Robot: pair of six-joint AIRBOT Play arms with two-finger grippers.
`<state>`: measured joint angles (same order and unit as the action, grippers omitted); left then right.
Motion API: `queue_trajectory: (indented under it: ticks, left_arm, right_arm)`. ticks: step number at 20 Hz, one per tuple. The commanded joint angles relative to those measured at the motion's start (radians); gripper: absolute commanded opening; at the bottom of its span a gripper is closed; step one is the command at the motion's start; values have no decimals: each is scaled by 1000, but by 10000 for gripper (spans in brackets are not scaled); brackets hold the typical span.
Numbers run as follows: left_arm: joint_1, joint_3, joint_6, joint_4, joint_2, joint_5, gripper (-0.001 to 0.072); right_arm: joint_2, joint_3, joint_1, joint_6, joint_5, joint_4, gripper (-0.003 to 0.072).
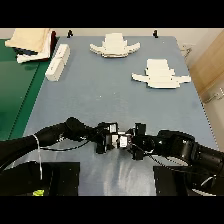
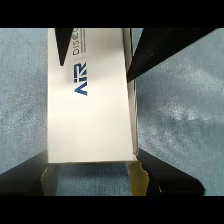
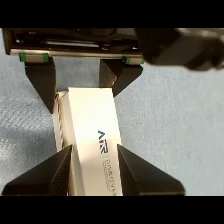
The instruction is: Fold the box.
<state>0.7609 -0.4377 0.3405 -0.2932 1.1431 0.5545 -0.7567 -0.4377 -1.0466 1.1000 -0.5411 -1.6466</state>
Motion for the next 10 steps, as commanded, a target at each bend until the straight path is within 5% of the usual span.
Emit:
queue_trajectory:
  ticks: [1, 10]
  left_arm:
    - [0, 0, 0, 1, 0, -2, 348]
    - [0, 0, 0, 1, 0, -2, 349]
  right_arm:
    - [-9, 0, -1, 0, -1, 14, 406]
    - [23, -2, -1, 0, 0, 33, 411]
